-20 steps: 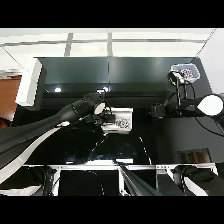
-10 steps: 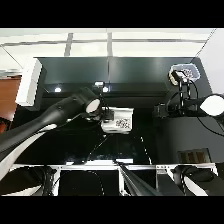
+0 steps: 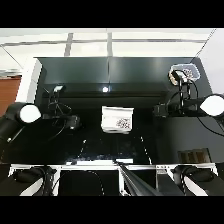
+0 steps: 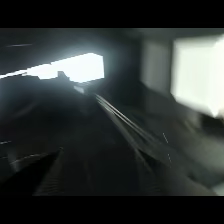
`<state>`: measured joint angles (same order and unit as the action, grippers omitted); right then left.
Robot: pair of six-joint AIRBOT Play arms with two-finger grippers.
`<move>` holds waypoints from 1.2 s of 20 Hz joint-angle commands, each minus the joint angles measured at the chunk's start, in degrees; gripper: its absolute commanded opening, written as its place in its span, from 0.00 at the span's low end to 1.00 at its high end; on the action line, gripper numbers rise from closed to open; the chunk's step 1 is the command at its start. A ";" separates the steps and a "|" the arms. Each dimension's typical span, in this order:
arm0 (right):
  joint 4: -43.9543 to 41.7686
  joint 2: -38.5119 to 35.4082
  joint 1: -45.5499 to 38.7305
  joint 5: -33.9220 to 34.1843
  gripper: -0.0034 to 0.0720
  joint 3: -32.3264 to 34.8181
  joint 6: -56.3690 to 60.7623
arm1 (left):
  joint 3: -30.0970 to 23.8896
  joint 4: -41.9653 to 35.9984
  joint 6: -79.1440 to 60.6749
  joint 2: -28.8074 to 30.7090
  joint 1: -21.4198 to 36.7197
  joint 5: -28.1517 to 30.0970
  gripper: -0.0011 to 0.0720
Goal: Fold the box and place the chain.
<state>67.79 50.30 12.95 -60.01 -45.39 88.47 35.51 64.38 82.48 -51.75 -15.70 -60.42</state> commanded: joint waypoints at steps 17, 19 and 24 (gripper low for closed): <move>-0.46 0.00 -0.02 0.74 0.41 0.11 4.15 | 7.45 -26.25 -97.63 -28.09 -3.02 5.88 0.99; -0.46 0.00 -0.02 0.72 0.40 0.11 4.15 | 8.85 -26.25 -97.24 -29.99 -4.66 6.19 0.99; -0.48 0.00 -0.02 0.70 0.40 0.11 4.15 | 10.58 -26.08 -95.73 -31.98 -5.40 6.23 0.99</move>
<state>67.33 50.30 12.95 -59.29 -45.32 92.62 44.82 38.13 -13.98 -82.24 -20.43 -54.33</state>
